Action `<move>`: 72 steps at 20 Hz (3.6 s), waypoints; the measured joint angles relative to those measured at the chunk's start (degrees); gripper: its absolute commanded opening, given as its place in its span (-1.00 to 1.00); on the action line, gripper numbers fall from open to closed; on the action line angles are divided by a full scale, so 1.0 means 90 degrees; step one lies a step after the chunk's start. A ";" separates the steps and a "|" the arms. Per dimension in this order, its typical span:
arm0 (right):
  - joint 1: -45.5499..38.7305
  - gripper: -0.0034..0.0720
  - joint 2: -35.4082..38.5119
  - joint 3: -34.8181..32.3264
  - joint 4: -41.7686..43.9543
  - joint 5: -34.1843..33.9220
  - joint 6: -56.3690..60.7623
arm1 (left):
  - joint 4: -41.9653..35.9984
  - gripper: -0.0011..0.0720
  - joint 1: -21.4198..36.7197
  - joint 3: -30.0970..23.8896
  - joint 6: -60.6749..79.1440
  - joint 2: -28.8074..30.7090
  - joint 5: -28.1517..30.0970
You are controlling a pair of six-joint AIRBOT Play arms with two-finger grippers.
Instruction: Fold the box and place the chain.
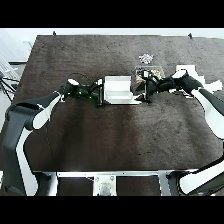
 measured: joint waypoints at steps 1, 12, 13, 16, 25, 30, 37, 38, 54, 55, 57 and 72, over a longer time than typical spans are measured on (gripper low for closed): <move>0.0032 0.73 -0.0049 -0.0005 0.0000 -0.0002 -0.0049 | 0.0000 0.16 0.0000 0.0000 0.0000 0.0002 0.0000; 0.0384 -0.54 -0.0180 -0.0022 0.0012 -0.0255 -0.0240 | 0.0000 0.16 0.0000 0.0000 0.0000 0.0002 0.0000; 0.0430 -0.54 -0.0180 -0.0019 0.0019 -0.0287 -0.0240 | 0.0000 0.16 0.0002 0.0000 0.0000 0.0000 0.0000; 0.0571 -0.53 -0.0182 -0.0022 0.0063 -0.0338 -0.0250 | 0.0002 0.16 0.0005 0.0000 0.0000 0.0002 -0.0005; 0.0799 0.46 -0.0270 -0.0024 0.0454 -0.0534 -0.0257 | 0.0010 0.16 0.0002 0.0000 0.0002 0.0000 -0.0015; 0.0760 0.62 -0.0287 -0.0022 0.0478 -0.0546 -0.0260 | 0.0007 0.16 -0.0005 0.0000 0.0000 0.0002 -0.0015; 0.0423 -0.90 -0.0085 -0.0024 -0.0032 -0.0146 0.0231 | -0.0015 0.16 0.0005 0.0000 -0.0012 0.0000 0.0000; 0.0345 -0.90 0.0012 -0.0024 -0.0129 -0.0053 0.0386 | -0.0015 0.16 0.0002 0.0000 -0.0012 0.0000 0.0000; -0.1547 -0.91 0.0146 -0.0090 0.0240 0.0248 0.4673 | -0.0002 0.16 0.0000 0.0000 -0.0002 0.0000 -0.0002; -0.1520 -0.91 0.0019 -0.0090 0.0253 0.0250 0.4833 | -0.0002 0.16 0.0000 0.0000 0.0000 0.0000 -0.0005; -0.1392 -0.91 -0.0219 -0.0090 0.0255 0.0250 0.5095 | -0.0002 0.16 0.0000 0.0000 -0.0002 0.0002 -0.0002; -0.0403 -0.18 -0.0240 0.0087 0.0466 0.0508 0.5627 | 0.0000 0.16 0.0000 0.0000 0.0000 0.0000 -0.0002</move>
